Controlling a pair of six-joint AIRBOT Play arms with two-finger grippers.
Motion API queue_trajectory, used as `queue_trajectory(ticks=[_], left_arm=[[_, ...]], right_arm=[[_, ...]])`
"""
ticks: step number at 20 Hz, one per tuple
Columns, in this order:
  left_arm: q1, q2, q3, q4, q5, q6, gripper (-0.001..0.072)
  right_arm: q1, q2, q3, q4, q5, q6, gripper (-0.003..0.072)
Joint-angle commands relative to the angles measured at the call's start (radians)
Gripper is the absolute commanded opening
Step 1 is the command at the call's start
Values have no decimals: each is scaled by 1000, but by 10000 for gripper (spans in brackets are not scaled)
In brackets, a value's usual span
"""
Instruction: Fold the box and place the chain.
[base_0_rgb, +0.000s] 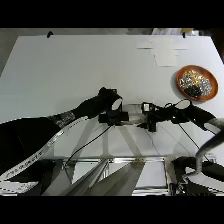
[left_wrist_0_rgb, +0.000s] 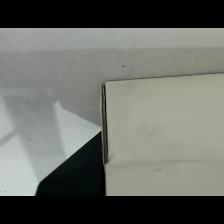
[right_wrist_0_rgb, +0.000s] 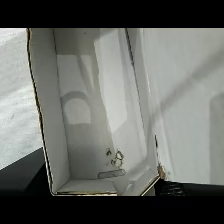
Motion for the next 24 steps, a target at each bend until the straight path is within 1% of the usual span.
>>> queue_trajectory(ticks=[1, 6, 8, 11, 12, 13, 14, 20, 22, 24], left_arm=[[1, -5, -1, -6, -6, 8, 9], [1, -4, -1, -6, -6, 8, 2], [1, -1, -1, -6, -6, 9, 38], [9, 23, -1, -6, -6, 36, 236], [16, 39, -1, -6, -5, 55, 325], [26, 55, -1, -5, -5, 79, 385], [34, 71, -1, -5, -6, 101, 395], [77, 145, -1, -3, -6, 288, 393], [91, 176, -1, -9, -12, 401, 392], [109, 218, -2, -32, -54, 565, 394]], right_arm=[[0, 1, 0, 0, 0, 0, 448], [0, 1, 0, 0, 0, 0, 448], [0, 1, 0, 0, 0, 0, 448], [0, 1, 0, 0, 0, 0, 448], [0, 1, 0, 0, 0, 0, 448], [0, 1, 0, 0, 0, 0, 448], [0, 1, 0, 0, 0, 0, 448], [0, 1, 0, 0, 0, 0, 448], [0, 1, 0, 1, 0, 0, 448], [0, 1, 0, 0, 0, 0, 448]])
